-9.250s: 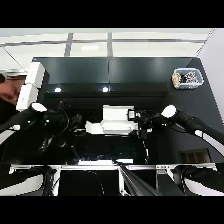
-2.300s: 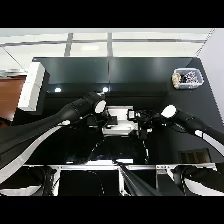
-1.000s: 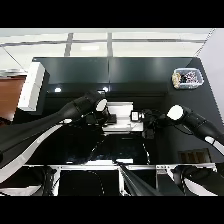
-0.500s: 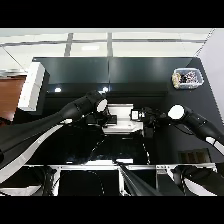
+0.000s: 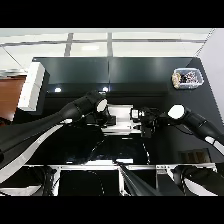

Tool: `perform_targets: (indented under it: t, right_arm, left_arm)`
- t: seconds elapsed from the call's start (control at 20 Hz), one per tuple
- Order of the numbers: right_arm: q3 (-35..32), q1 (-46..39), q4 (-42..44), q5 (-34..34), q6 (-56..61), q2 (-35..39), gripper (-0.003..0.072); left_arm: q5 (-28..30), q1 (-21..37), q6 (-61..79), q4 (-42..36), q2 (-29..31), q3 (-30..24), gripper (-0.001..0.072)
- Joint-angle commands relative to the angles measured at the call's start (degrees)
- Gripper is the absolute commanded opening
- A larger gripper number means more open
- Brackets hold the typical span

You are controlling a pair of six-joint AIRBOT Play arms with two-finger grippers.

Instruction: Fold the box and place the chain.

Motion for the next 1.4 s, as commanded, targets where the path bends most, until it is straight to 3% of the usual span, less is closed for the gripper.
perform_targets:
  t: [0.0, 0.1, 0.5, 0.6, 0.7, 0.75, 0.8, 0.85, 0.9, 1.1, 1.35]
  right_arm:
    - [-0.04, 0.33, 8.55, 0.66, 0.46, -1.84, 0.0241]
    - [-0.04, 0.33, 13.03, 0.59, 0.46, -3.06, 0.0241]
    - [-0.15, 0.33, 12.52, 0.39, 0.57, -4.81, 0.0242]
    - [-0.15, 0.33, 12.5, 0.24, 0.59, -4.81, 0.0378]
    - [-0.15, 0.33, 12.04, 0.28, 0.61, -4.81, 0.0226]
    - [-0.15, 0.33, 12.15, 0.17, 0.74, -4.79, 0.039]
    - [-0.15, 0.33, 12.13, 0.24, 0.81, -4.79, 0.041]
    - [-0.13, 0.33, 11.47, 0.48, 1.22, -4.79, 0.0139]
    - [-0.13, 0.31, 10.86, 0.5, 2.38, -4.74, 0.006]
    - [0.46, -1.18, 6.86, 3.34, 19.76, -2.75, 0.0019]
    - [4.15, -12.13, 2.97, 18.43, 39.95, 4.98, 0.0019]
  left_arm:
    - [0.15, 0.0, 0.0, -0.04, -0.04, 0.07, 0.0025]
    - [0.13, 0.0, 0.0, -0.07, -0.04, 0.07, 0.0025]
    - [0.07, 0.0, -0.02, -0.09, -0.02, 0.07, 0.0025]
    - [0.11, 0.0, -0.02, -0.09, -0.02, 0.07, 0.0025]
    - [0.09, 0.0, -0.02, -0.09, -0.02, 0.07, 0.0025]
    - [0.11, 0.0, -0.02, -0.09, -0.02, 0.07, 0.0025]
    - [0.09, 0.0, -0.02, -0.09, -0.02, 0.07, 0.0025]
    - [0.09, 0.0, -0.02, -0.09, -0.02, 0.07, 0.0025]
    - [0.09, 0.0, -0.02, -0.09, -0.02, 0.07, 0.0025]
    - [0.11, 0.0, -0.04, -0.07, -0.02, 0.07, 0.0026]
    - [0.15, 0.0, -0.04, -0.07, -0.04, 0.07, 0.0026]
